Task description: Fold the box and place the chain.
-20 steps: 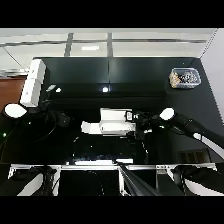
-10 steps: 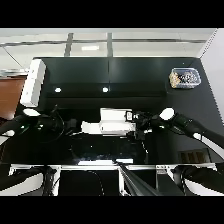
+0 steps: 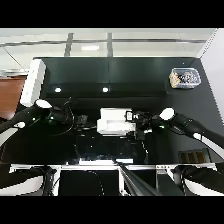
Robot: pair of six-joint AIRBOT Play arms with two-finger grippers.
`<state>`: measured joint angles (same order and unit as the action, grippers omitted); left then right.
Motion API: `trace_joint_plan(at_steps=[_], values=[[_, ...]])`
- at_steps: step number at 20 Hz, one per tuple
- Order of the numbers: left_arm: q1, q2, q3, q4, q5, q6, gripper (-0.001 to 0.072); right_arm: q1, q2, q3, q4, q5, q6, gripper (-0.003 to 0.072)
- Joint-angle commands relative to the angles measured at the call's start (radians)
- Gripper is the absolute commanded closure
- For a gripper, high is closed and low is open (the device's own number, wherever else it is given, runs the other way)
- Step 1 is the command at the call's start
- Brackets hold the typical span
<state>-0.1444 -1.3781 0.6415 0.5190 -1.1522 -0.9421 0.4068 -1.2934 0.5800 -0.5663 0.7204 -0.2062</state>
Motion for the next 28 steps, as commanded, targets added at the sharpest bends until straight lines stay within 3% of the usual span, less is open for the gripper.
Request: trace_joint_plan(at_steps=[1,5,6,7,8,14,15,16,19,28], values=[[-0.006,-0.003,0.060,-0.007,-0.056,-0.008,0.0022,0.000,-0.001,0.000,0.000,0.000,0.000,0.0675],[-0.107,-0.003,0.100,0.010,-0.019,-0.053,0.0035,0.000,-0.001,0.000,0.000,0.000,0.000,0.0674],[-0.137,-0.003,0.115,0.037,-0.007,-0.094,0.0100,0.000,-0.001,0.000,0.000,0.000,0.000,0.0675],[-0.166,-0.003,0.135,0.077,-0.004,-0.137,0.0213,0.000,-0.001,0.000,0.000,0.000,0.000,0.0675],[-0.190,-0.003,0.154,0.108,-0.002,-0.172,0.0226,0.000,-0.001,0.000,0.000,0.000,0.000,0.0675],[-0.321,-0.003,0.272,0.438,0.073,-0.549,0.0227,0.000,-0.001,0.000,0.000,0.000,0.000,0.0675],[-0.342,-0.003,0.279,0.452,0.090,-0.568,0.0238,0.000,-0.001,0.000,0.000,0.000,0.000,0.0675],[-0.361,-0.003,0.282,0.451,0.106,-0.575,0.0305,0.000,-0.001,0.000,0.000,0.000,0.000,0.0674],[-0.405,-0.004,0.283,0.458,0.131,-0.628,0.0306,0.000,-0.001,0.000,0.000,0.000,0.000,0.0675],[-0.499,-0.033,0.299,0.663,0.152,-0.892,0.0306,0.000,-0.001,0.000,0.000,0.000,0.000,0.0675]])
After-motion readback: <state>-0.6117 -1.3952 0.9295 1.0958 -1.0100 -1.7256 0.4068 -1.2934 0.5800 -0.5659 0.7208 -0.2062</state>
